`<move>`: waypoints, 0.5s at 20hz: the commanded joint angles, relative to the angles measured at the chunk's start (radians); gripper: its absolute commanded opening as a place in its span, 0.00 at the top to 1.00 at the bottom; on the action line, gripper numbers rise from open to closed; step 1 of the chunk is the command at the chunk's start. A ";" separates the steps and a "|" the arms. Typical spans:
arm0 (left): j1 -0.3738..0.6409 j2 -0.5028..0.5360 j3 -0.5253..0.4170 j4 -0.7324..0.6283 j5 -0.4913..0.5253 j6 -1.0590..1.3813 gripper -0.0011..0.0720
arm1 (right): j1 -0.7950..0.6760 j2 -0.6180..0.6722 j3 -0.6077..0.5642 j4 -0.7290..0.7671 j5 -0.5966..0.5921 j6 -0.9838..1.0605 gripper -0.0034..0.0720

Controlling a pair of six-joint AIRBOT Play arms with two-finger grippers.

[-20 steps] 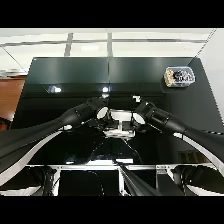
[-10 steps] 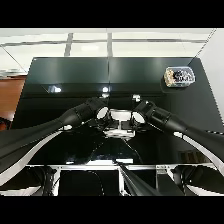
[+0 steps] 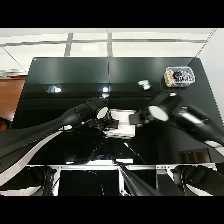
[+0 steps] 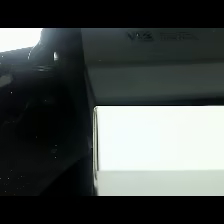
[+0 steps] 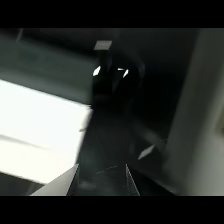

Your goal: Fold the box and place the chain.

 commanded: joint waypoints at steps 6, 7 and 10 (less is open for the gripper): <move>0.002 0.000 0.037 0.090 -0.059 -0.062 0.95 | -0.346 0.114 -0.016 -0.396 -0.164 -0.027 0.15; 0.002 0.000 0.037 0.090 -0.057 -0.061 0.94 | -0.411 0.103 -0.016 -0.362 -0.218 -0.027 0.15; 0.002 0.000 0.037 0.090 -0.056 -0.061 0.94 | -0.598 0.034 -0.016 -0.218 -0.403 -0.042 0.15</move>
